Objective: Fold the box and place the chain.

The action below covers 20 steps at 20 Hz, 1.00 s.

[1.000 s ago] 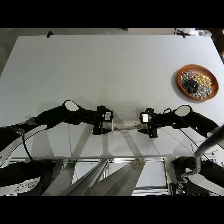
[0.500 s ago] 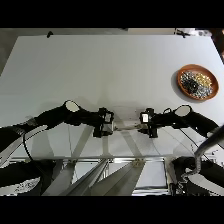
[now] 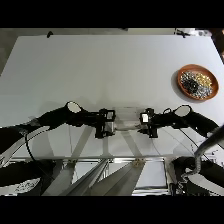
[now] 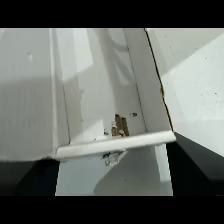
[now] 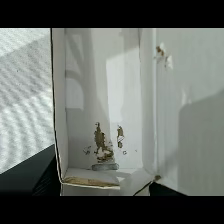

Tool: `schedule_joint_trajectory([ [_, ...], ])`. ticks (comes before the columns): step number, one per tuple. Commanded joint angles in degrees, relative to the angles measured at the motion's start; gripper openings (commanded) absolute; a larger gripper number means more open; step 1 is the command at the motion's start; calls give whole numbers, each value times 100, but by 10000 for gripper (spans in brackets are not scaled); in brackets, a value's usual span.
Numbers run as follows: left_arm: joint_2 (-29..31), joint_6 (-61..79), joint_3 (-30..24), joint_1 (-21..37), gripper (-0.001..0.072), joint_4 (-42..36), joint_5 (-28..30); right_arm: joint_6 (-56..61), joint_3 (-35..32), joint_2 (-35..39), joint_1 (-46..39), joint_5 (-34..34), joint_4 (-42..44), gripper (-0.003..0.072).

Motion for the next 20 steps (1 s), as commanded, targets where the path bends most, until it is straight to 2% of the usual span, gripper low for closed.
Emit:
schedule_joint_trajectory([
  [1,-122,-155,4,-160,707,-227,304,11,4,4,0,-11,9,401],
  [5,-116,-245,4,-164,684,-286,452,11,4,4,0,-9,9,401],
  [6,-116,-245,4,-164,590,-286,452,11,4,4,0,-9,9,401],
  [7,-116,-245,4,-164,428,-284,450,11,4,4,0,-9,9,401],
  [8,-116,-245,4,-164,322,-284,450,11,4,4,0,-9,9,401],
  [9,-116,-243,4,-164,240,-282,450,11,4,4,0,-9,9,401],
  [10,-116,-245,4,-164,200,-284,448,11,4,4,0,-9,9,401],
  [20,-111,-243,2,-164,209,-284,442,11,4,4,-2,-9,9,401],
])
